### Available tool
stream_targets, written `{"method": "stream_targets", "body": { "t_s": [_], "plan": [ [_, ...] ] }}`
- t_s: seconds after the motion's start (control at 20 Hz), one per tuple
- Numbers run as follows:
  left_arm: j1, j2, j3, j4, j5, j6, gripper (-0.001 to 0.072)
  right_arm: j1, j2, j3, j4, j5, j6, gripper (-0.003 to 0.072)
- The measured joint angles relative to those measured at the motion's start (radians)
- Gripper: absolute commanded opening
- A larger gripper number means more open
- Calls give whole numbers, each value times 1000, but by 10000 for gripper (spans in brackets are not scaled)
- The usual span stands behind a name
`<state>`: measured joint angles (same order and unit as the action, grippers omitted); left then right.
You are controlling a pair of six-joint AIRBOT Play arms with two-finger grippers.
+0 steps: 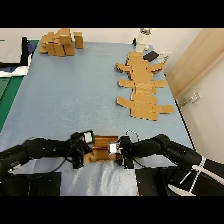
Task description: Fold the box.
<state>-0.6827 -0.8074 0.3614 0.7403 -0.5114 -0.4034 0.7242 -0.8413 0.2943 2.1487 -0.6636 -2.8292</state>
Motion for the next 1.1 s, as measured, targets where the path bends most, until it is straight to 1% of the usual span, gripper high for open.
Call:
{"method": "stream_targets", "body": {
  "t_s": [0.1, 0.15, 0.25, 0.3, 0.35, 0.45, 0.55, 0.7, 1.1],
  "plan": [
    [63, 97, 38, 213, -143, -331, 18, 0, 0, 0, 0, 0, 0, 574],
    [104, 158, 55, 322, -230, -520, 17, 0, 0, 0, 0, 0, 0, 574],
    [186, 276, 63, 479, -365, -844, 17, 0, 0, 0, 0, 0, 0, 575],
    [228, 325, 57, 518, -413, -964, 17, 0, 0, 0, 0, 0, 0, 574],
    [261, 356, 45, 529, -454, -1048, 17, 0, 0, 0, 0, 0, 0, 574],
    [306, 378, 7, 486, -499, -1152, 17, 0, 0, 0, 0, 0, 0, 575],
    [319, 364, -32, 411, -502, -1199, 16, 0, 0, 0, 0, 0, 0, 574],
    [296, 306, -68, 323, -448, -1236, 16, 0, 0, 0, 0, 0, 0, 574],
    [101, 69, -87, 174, -220, -1268, 15, 0, 0, 0, 0, 0, 0, 575]
  ]
}}
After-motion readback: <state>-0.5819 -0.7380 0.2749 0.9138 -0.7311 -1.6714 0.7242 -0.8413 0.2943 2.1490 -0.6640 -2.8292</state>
